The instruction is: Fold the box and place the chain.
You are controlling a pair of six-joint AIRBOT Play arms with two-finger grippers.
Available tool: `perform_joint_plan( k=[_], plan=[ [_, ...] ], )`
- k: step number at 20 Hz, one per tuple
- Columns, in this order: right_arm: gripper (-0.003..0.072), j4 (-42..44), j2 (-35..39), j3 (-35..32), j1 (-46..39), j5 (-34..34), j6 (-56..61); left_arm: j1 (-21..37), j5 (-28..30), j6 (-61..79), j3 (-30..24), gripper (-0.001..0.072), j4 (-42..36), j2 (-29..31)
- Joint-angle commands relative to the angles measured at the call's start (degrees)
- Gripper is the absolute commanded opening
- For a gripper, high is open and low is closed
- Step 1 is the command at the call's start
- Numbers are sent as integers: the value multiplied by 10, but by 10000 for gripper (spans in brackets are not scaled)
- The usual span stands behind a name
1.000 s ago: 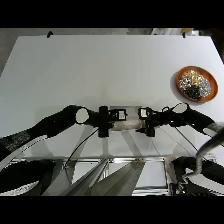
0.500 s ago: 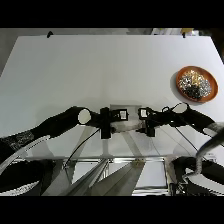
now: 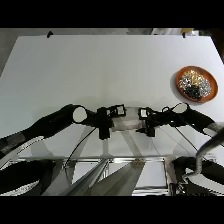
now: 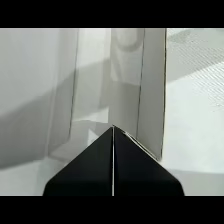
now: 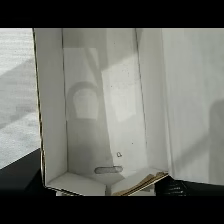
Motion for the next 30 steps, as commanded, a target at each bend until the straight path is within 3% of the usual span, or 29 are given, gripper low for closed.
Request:
perform_joint_plan(
  k=[1, 6, 11, 14, 20, 26, 30],
  plan=[
    [408, 0, 0, 0, 0, 0, 1, 40, -63, -153, 0, 3, 51, 52],
    [408, 0, 0, 0, 0, 0, 1, 111, -144, -461, -4, 3, 157, 157],
    [408, 0, 0, 0, 0, 0, 1, 162, -102, -671, -93, 4, 148, 163],
    [408, 0, 0, 0, 0, 0, 1, 160, -38, -679, -148, 8, 83, 133],
    [408, 0, 0, 0, 0, 0, 1, 160, 5, -563, -150, 7, -98, 61],
    [408, 0, 0, 0, 0, 0, 1, 152, 1, -512, -148, 8, -125, 41],
    [408, 0, 0, 0, 0, 0, 1, 126, -17, -487, -118, 7, -132, 41]
  ],
)
